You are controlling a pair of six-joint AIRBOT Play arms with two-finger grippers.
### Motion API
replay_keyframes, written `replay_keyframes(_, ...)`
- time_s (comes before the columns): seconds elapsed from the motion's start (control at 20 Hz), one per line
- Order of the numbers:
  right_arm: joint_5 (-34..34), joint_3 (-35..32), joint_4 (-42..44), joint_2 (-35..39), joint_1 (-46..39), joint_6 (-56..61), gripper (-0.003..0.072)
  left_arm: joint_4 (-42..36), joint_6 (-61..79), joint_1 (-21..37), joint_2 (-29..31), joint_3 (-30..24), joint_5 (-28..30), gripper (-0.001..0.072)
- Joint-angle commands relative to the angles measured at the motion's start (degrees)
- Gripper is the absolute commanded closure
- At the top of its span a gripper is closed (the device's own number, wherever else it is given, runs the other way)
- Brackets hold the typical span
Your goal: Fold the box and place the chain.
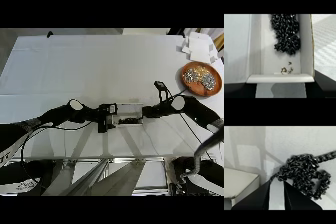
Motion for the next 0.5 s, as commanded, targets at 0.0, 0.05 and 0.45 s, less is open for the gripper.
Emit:
replay_keyframes(0.0, -0.9, 0.1, -1.8, 0.0, 0.1, 1.5, 0.0487, 0.0, 0.0, 0.0, 0.0, 0.0, 0.0, 0.0377)
replay_keyframes(0.05, -1.7, 0.1, -1.8, 0.0, 0.1, 1.8, 0.0487, 0.0, 0.0, 0.0, 0.0, 0.0, 0.0, 0.0377)
replay_keyframes(0.45, -3.9, 0.1, 0.1, -0.1, 0.1, 3.0, 0.0489, 0.0, 0.0, 0.0, 0.0, 0.0, 0.0, 0.0377)
